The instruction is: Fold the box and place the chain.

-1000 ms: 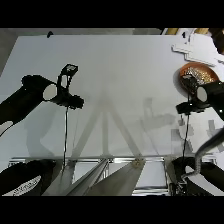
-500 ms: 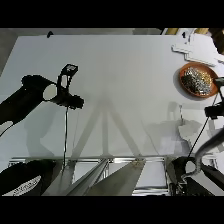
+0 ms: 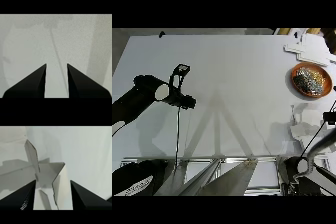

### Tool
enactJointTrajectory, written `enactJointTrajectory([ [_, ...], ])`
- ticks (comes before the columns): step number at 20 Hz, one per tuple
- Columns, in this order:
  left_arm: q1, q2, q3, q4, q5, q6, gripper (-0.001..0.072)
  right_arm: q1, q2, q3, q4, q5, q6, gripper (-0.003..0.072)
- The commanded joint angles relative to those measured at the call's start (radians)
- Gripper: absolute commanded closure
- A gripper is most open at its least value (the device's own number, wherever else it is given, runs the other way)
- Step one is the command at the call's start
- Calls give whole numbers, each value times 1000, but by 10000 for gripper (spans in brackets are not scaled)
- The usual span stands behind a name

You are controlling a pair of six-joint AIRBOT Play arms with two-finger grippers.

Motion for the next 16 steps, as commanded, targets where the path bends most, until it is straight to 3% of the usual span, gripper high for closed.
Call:
enactJointTrajectory([
  [1, 1, 1, 0, 0, 0, 0, 417, -5, -32, 1, -16, 50, -8, 293],
  [3, 1, 1, 0, 0, 0, 0, 417, -5, -56, 1, -39, 74, 8, 319],
  [4, 1, 1, 0, 0, 0, 0, 417, -5, -60, 1, -59, 77, 23, 402],
  [5, 1, 1, 0, 0, 0, 0, 417, -5, -63, 1, -80, 76, 37, 426],
  [7, 1, 1, 0, 0, 0, 0, 417, -5, -66, 0, -106, 73, 56, 439],
  [8, 1, 1, 0, 0, 0, 0, 417, -5, -66, 0, -108, 76, 56, 507],
  [16, 1, 1, 0, 0, 0, 0, 417, -5, -138, 0, -127, 92, 106, 510],
])
